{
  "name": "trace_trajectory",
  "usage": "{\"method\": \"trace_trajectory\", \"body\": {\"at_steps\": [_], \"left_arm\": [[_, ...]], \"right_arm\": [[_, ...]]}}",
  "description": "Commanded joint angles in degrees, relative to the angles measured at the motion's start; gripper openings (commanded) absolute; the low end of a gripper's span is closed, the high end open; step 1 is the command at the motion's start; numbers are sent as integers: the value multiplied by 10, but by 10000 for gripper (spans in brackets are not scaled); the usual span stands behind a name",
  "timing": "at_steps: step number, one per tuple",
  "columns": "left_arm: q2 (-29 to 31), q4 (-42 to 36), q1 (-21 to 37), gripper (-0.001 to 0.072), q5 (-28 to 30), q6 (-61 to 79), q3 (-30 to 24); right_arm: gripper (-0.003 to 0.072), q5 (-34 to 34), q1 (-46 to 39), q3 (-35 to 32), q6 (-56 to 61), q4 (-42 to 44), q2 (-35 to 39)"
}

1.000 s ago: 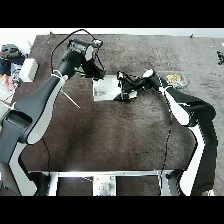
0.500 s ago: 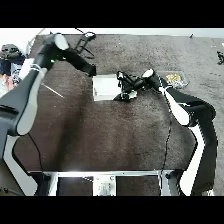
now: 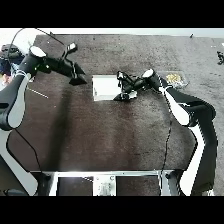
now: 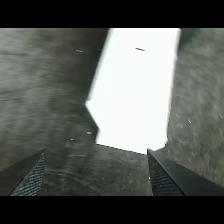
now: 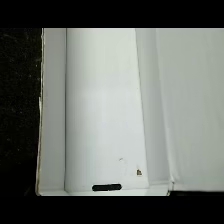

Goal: Fold the box and place the chain.

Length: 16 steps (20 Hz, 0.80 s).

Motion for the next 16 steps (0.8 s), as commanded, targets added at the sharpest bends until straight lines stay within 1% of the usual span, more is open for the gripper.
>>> {"method": "trace_trajectory", "body": {"at_steps": [1, 3, 5, 9, 13, 16], "left_arm": [[-24, -40, 7, 718, -14, 122, -38], [-37, -64, 4, 719, -18, 174, -47], [-48, -66, -5, 718, -18, 208, -51], [-69, -60, -25, 718, -14, 217, -52], [-78, -60, -24, 718, 3, 214, -52], [-79, -62, -24, 718, 3, 215, -52]], "right_arm": [[508, 0, 0, 0, 0, 0, 0], [508, 0, 0, 0, 0, 0, 0], [507, 0, 0, 0, 0, 0, 0], [508, 0, 0, 0, 0, 0, 0], [507, 0, 0, 0, 0, 0, 0], [508, 0, 0, 0, 0, 0, 0]]}}
